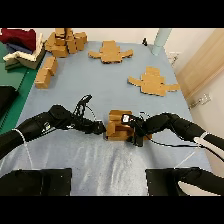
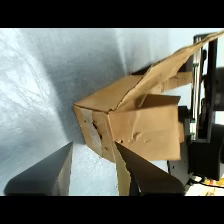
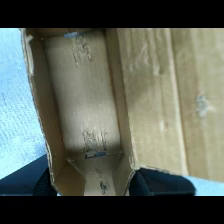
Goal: Fold the box.
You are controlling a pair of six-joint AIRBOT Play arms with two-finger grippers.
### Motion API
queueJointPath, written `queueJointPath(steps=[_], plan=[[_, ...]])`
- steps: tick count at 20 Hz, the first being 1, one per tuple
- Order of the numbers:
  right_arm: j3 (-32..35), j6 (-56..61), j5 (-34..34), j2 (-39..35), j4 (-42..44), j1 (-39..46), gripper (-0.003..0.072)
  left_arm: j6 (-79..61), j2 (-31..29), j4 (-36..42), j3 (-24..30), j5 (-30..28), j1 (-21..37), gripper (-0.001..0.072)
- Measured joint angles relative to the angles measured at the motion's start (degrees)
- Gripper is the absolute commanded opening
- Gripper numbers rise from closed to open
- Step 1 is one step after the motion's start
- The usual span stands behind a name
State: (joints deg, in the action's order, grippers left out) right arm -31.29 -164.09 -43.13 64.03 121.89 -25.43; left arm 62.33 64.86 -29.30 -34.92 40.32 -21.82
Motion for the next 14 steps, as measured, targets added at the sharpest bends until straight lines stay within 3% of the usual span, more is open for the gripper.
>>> queueJointPath(steps=[14], plan=[[0.0, 0.0, 0.0, 0.0, 0.0, 0.0, 0.0511, -6.9, 1.1, 7.5, -0.4, 0.7, -0.5, 0.0427]])
